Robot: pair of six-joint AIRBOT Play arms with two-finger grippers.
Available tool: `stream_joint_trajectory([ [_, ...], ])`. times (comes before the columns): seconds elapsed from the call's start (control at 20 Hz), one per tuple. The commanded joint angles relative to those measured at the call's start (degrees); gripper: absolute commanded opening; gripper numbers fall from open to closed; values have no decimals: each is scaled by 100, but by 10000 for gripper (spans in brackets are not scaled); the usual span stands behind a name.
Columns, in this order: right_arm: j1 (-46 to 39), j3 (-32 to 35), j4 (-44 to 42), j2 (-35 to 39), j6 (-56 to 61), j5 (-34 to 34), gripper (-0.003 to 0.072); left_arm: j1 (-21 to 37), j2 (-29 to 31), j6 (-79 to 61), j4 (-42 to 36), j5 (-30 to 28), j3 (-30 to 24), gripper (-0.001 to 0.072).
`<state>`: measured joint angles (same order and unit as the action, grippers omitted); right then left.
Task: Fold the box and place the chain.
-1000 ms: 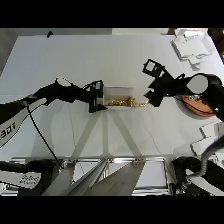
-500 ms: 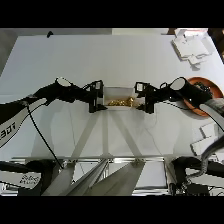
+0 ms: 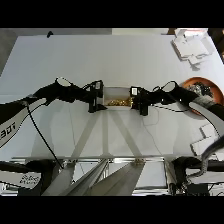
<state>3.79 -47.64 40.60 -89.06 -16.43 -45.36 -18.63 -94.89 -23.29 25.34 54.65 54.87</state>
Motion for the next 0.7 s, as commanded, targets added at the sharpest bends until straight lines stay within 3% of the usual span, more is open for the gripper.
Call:
stream_joint_trajectory([
  [0.0, 24, 4, 461, -33, 656, 389, 10, -2, 2, 0, -2, 0, 0, 258],
  [0.25, 24, 4, 1770, 254, 2240, 380, 9, -2, 2, -2, -2, 0, 0, 258],
  [0.65, 39, 4, 2229, 1045, 3014, 179, 9, -2, 2, 0, -2, 0, 0, 258],
])
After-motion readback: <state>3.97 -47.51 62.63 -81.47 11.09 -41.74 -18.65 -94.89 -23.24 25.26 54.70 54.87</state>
